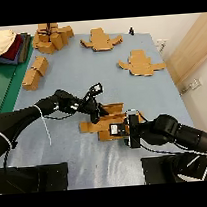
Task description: Fold the box.
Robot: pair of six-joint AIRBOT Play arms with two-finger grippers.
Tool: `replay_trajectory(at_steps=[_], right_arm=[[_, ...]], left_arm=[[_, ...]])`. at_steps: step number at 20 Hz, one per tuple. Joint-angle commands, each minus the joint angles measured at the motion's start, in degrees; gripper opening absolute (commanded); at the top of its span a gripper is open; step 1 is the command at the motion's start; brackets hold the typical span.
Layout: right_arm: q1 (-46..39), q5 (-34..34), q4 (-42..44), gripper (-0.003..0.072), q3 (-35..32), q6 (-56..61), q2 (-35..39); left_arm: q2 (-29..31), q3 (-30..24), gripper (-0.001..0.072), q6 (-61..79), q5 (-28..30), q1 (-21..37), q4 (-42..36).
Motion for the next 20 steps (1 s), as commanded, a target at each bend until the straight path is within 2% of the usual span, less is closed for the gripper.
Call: replay_trajectory(at_steps=[1, 11, 15, 20], right_arm=[[1.3, 4.7, -4.0, 0.0712, -1.8, 4.0, -0.4], [1.3, 5.0, -4.1, 0.0712, -1.8, 4.1, -3.0], [1.3, 7.6, -9.7, 0.0713, -1.6, 9.8, -3.3], [1.3, 7.4, -10.4, 0.0713, -0.8, 12.9, 1.0]], left_arm=[[0.0, 0.0, 0.0014, 0.0, 0.0, 0.0, 0.0], [0.0, 0.0, 0.0014, 0.0, 0.0, 0.0, 0.0], [0.0, 0.0, 0.0014, 0.0, 0.0, 0.0, 0.0], [0.0, 0.0, 0.0014, 0.0, 0.0, 0.0, 0.0]])
